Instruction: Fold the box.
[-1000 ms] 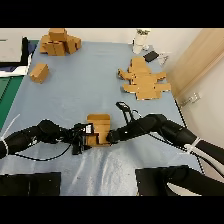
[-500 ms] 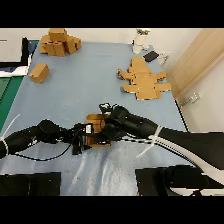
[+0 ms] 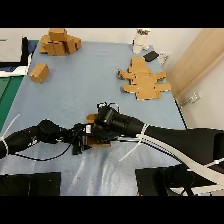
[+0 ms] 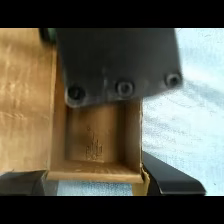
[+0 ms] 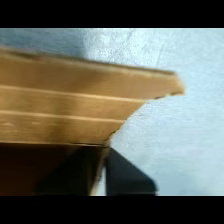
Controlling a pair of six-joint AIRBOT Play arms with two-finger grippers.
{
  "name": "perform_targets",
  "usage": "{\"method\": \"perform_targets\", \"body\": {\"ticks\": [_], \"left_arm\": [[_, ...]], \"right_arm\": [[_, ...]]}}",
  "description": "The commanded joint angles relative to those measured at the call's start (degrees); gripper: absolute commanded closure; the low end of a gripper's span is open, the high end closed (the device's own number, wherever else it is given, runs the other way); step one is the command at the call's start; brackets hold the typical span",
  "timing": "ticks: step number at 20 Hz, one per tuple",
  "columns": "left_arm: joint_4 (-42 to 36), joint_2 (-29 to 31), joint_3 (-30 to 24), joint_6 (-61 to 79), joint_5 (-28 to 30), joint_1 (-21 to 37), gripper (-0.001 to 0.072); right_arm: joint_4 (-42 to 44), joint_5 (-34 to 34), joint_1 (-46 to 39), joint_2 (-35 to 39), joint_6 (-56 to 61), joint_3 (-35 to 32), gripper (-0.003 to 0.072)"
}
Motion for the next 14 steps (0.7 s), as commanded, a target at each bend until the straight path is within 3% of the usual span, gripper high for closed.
{"method": "perform_targets", "body": {"ticks": [1, 3, 4, 5, 14], "left_arm": [[0.0, 0.0, 0.0, 0.2, 0.0, 0.0, 0.0203], [0.0, 0.0, 0.0, 0.2, 0.0, 0.0, 0.0203], [0.0, 0.0, 0.0, 0.2, 0.0, 0.0, 0.0203], [0.1, 0.0, 0.0, 0.2, 0.0, 0.0, 0.0203], [0.0, 0.0, 0.0, 0.2, 0.0, 0.0, 0.0203]], "right_arm": [[0.3, -0.2, 0.5, -1.0, -0.3, 0.2, 0.0682], [0.5, 0.1, 0.9, -0.9, -0.6, 0.2, 0.0679], [1.1, 0.2, 0.9, -0.9, -0.6, 0.2, 0.0503], [1.9, 0.0, 0.9, -0.8, -0.6, 0.2, 0.0257], [3.1, -3.4, 0.7, 7.8, 0.5, 0.2, 0.0235]]}}
